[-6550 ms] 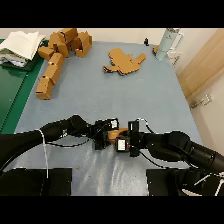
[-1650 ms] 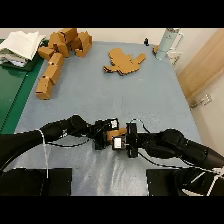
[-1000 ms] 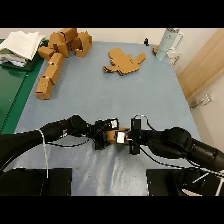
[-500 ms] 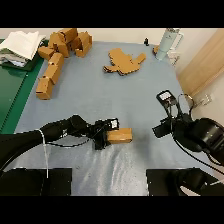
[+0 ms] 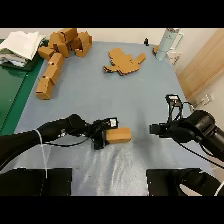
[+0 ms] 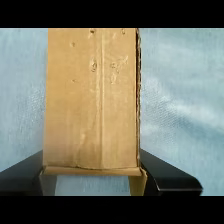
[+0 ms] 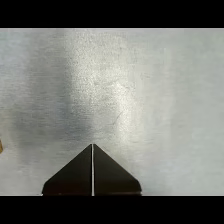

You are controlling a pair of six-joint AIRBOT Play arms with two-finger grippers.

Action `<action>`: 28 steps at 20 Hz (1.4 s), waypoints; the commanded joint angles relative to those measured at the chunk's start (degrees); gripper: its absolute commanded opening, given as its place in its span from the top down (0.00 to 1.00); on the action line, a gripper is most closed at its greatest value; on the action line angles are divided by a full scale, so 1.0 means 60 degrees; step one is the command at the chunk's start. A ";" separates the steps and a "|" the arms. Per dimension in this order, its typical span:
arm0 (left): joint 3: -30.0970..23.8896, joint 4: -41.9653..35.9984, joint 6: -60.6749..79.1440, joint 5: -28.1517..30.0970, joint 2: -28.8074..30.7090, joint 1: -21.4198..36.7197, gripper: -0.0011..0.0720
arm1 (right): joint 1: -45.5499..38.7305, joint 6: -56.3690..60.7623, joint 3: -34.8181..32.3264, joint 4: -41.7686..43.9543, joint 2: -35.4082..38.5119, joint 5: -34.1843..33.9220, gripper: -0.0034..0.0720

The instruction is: Fold the box.

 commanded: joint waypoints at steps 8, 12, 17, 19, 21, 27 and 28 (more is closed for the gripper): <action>0.0025 0.3330 -0.5461 -0.0576 0.2240 0.5093 0.25 | -0.0047 0.1056 0.0007 -0.0426 -0.0076 0.0561 0.93; -0.0142 0.4747 -0.6976 -0.2463 0.2951 0.8353 0.25 | -0.0047 0.1056 0.0007 -0.1067 -0.0076 0.0616 0.93; -0.0678 0.4794 -0.6885 -0.2900 0.3876 1.1041 0.25 | -0.0062 0.1053 0.0007 -0.1526 -0.0076 0.1235 0.93; -0.0707 0.4798 -0.6896 -0.2521 0.3781 1.1315 0.25 | -0.0066 0.1053 0.0007 -0.1555 -0.0080 0.1348 0.93; -0.0703 0.4783 -0.6892 -0.2000 0.3493 1.1307 0.25 | -0.0066 0.1053 0.0007 -0.1559 -0.0080 0.1410 0.93; -0.0685 0.4503 -0.6892 -0.0113 0.2251 1.1307 0.25 | -0.0066 0.1053 0.0007 -0.1559 -0.0080 0.1577 0.93; -0.0685 0.4419 -0.6885 0.0197 0.2065 1.1307 0.25 | -0.0066 0.1053 0.0007 -0.1555 -0.0080 0.1636 0.93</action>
